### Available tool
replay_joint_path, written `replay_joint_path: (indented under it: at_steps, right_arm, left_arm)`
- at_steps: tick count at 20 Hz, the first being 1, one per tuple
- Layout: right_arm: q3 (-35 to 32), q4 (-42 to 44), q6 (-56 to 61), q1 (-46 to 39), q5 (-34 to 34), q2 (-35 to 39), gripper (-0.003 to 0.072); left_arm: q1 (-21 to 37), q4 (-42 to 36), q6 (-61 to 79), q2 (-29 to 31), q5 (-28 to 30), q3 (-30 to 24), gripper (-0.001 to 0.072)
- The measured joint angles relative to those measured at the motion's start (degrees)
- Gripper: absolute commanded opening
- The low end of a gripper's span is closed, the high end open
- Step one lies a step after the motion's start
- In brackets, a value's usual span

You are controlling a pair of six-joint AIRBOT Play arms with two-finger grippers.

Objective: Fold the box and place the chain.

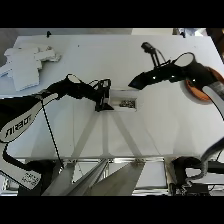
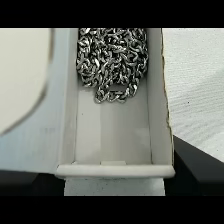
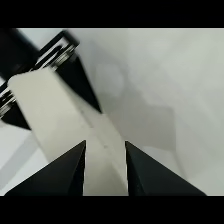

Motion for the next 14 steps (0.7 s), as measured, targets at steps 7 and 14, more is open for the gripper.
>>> replay_joint_path:
  at_steps: [7,14]
  right_arm:
    - [0.2,-3.87,-6.03,4.26,4.72,-1.6,0.032]
    - [0.2,-12.07,-12.63,8.87,0.7,-1.75,0.0264]
  left_arm:
    - [0.0,0.0,-0.02,0.0,0.0,0.0,0.0344]
    - [0.0,-0.09,-0.13,0.0,0.17,0.0,0.0344]
